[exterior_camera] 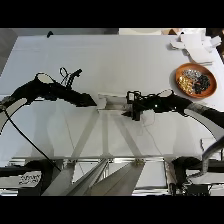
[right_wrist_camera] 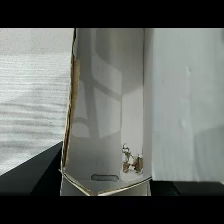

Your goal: Fold the box and place the chain.

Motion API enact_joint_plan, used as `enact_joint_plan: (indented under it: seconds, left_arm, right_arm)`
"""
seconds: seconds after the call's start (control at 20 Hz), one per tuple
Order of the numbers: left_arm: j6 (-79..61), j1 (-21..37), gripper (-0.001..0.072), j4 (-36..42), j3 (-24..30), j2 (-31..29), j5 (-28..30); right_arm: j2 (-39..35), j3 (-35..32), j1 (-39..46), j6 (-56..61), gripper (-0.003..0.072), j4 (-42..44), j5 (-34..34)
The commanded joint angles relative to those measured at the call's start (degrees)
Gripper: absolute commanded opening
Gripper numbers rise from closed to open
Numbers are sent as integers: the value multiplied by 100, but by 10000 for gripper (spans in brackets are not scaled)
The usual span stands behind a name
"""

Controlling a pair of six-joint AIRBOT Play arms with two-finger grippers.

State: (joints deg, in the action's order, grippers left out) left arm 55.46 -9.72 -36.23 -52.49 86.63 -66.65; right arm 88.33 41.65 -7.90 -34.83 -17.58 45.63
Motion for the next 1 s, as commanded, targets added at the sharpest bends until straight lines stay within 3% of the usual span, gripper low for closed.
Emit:
enact_joint_plan:
  seconds: [0.0,0.35,0.65,0.95]
  left_arm:
    - [-85,-4,345,243,2,-11,0]
    - [-168,-348,344,575,31,70,286]
    - [-166,-448,351,531,90,79,870]
    - [-142,-529,351,168,101,79,942]
  right_arm:
    - [4,4,0,0,387,0,2]
    - [4,4,0,2,387,0,2]
    - [4,4,0,0,387,0,2]
    - [4,4,0,0,387,0,2]
